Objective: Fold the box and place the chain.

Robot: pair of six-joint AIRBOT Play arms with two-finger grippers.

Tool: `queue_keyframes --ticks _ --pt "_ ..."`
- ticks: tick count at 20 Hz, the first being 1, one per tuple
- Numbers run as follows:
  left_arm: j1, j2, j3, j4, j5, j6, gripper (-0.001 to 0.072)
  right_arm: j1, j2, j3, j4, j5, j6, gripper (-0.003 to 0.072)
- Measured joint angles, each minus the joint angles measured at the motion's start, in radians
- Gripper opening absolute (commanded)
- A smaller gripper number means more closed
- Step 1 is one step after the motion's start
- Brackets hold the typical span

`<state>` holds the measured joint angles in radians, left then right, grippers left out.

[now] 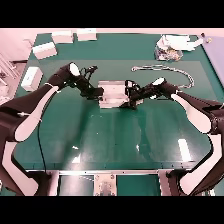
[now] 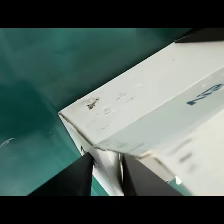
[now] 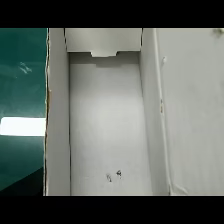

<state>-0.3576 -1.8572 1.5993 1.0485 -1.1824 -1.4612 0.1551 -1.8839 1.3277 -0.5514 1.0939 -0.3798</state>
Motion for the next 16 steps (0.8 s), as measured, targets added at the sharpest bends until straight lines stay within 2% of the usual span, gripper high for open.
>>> queue_keyframes --ticks 7,16 --pt "-0.060 -0.003 0.056 0.174 -0.030 -0.175 0.0239 0.000 0.000 0.000 0.004 0.000 0.002 0.0558" --pt "-0.116 -0.003 0.095 0.253 -0.052 -0.328 0.0239 0.001 0.000 0.000 0.000 0.000 0.001 0.0558"
